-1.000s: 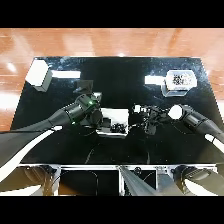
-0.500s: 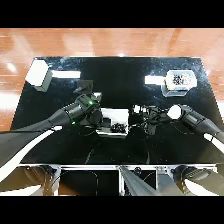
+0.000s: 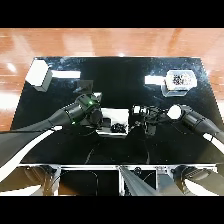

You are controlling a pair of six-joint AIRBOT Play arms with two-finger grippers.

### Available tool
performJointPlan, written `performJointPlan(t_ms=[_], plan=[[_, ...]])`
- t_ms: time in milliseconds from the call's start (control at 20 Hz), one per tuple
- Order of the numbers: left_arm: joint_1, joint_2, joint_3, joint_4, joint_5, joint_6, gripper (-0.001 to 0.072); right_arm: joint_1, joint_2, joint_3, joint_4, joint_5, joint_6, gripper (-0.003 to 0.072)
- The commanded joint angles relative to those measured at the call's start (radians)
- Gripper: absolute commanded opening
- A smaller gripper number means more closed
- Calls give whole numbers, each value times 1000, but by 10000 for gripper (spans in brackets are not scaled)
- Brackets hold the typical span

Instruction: Fold the box and place the chain.

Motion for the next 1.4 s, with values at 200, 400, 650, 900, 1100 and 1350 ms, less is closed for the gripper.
performJointPlan(t_ms=[200,400,650,900,1100,1350], plan=[[1,0,0,0,-1,0,19,1,89,5,1,8,125,65],[1,0,0,0,-1,0,19,1,216,18,1,26,193,30],[1,0,0,0,-1,0,19,2,332,108,9,129,345,30],[1,0,0,0,-2,0,19,42,364,252,92,246,354,36],[1,0,0,0,-4,0,19,154,364,336,93,252,354,36],[1,0,0,0,-3,0,19,296,364,387,105,114,427,34]])
